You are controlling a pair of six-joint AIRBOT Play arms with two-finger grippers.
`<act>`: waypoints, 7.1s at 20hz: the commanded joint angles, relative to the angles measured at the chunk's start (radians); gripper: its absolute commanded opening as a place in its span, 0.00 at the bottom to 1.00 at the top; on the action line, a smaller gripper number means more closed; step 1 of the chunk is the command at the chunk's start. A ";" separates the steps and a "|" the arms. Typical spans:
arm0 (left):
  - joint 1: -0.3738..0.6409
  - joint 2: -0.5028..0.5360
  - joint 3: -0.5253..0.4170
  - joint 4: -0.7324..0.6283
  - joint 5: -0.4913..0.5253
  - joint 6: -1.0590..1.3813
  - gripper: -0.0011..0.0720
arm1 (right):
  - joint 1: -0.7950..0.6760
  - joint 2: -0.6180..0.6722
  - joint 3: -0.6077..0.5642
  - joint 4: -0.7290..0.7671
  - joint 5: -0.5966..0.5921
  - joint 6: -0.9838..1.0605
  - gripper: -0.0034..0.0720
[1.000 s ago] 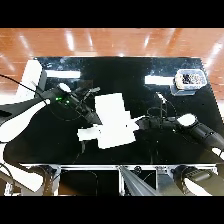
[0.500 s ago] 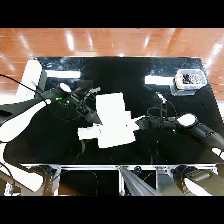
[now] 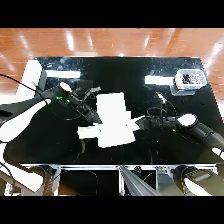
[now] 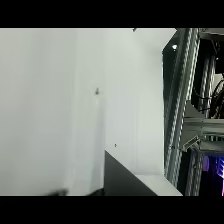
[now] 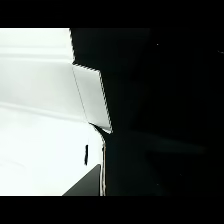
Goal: Fold the box and place the chain.
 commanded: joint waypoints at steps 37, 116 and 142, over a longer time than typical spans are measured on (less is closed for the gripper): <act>-0.154 0.447 -0.392 -0.010 0.774 0.694 0.04 | -0.257 0.002 0.348 -0.437 0.301 0.199 0.99; -0.189 0.391 -0.410 0.166 0.712 0.579 0.04 | -0.065 0.187 0.269 -0.222 0.261 -0.901 0.99; -0.190 0.391 -0.409 0.161 0.705 0.576 0.04 | -0.039 -0.021 0.079 -0.077 0.334 -1.447 0.99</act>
